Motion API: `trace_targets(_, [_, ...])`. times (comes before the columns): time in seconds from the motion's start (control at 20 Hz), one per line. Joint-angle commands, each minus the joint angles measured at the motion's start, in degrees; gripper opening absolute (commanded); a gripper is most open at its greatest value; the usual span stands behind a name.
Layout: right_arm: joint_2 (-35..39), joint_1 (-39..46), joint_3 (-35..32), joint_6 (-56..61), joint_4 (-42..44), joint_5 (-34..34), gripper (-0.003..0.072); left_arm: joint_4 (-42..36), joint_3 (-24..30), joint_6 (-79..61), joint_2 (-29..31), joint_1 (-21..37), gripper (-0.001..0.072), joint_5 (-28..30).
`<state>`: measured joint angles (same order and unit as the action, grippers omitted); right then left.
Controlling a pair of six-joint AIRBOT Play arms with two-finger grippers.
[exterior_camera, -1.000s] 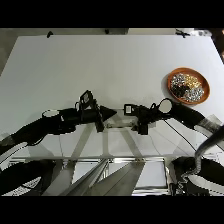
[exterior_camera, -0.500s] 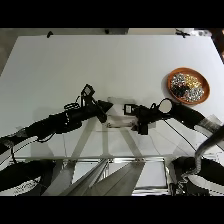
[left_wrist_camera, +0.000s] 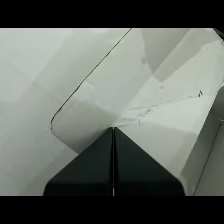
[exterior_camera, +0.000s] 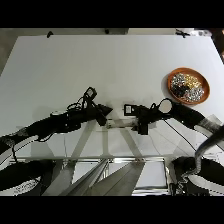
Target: Fold the box and place the chain.
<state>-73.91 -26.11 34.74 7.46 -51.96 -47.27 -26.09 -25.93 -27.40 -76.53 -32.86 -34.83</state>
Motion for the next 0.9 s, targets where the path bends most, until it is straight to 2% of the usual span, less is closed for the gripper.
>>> trace_targets(0.0, [0.04,0.00,0.02,0.13,0.13,0.00,0.0409,1.09,-0.02,-0.24,2.01,0.15,0.0004,-0.46])
trace_targets(0.15, [0.04,0.00,0.02,0.13,0.11,0.02,0.0409,1.99,-0.02,-1.27,8.09,1.20,0.0021,1.01])
trace_targets(0.2, [0.04,0.00,0.02,0.13,0.11,0.00,0.0409,4.42,-0.02,-1.22,10.49,1.95,0.0082,1.95])
trace_targets(0.3, [0.04,-0.02,0.02,0.13,0.11,0.02,0.0409,13.84,-0.02,0.79,15.39,3.02,0.0225,5.03])
trace_targets(0.4, [0.07,0.00,0.02,0.13,0.11,0.00,0.0409,28.44,-0.02,6.32,19.10,3.32,0.0295,6.45])
trace_targets(0.55, [0.04,0.00,0.02,0.13,0.11,0.00,0.0409,54.88,-0.02,20.00,20.90,3.32,0.0296,2.58])
trace_targets(0.65, [0.07,0.00,0.02,0.13,0.11,0.00,0.0409,68.13,0.00,29.20,20.33,3.28,0.0294,-1.33])
trace_targets(0.75, [0.04,0.00,0.02,0.13,0.11,0.00,0.0409,74.25,0.00,33.73,19.45,3.28,0.0295,-3.41])
trace_targets(0.85, [0.07,0.00,0.02,0.13,0.13,0.00,0.0409,74.60,0.00,32.83,17.94,3.26,0.0296,-3.30])
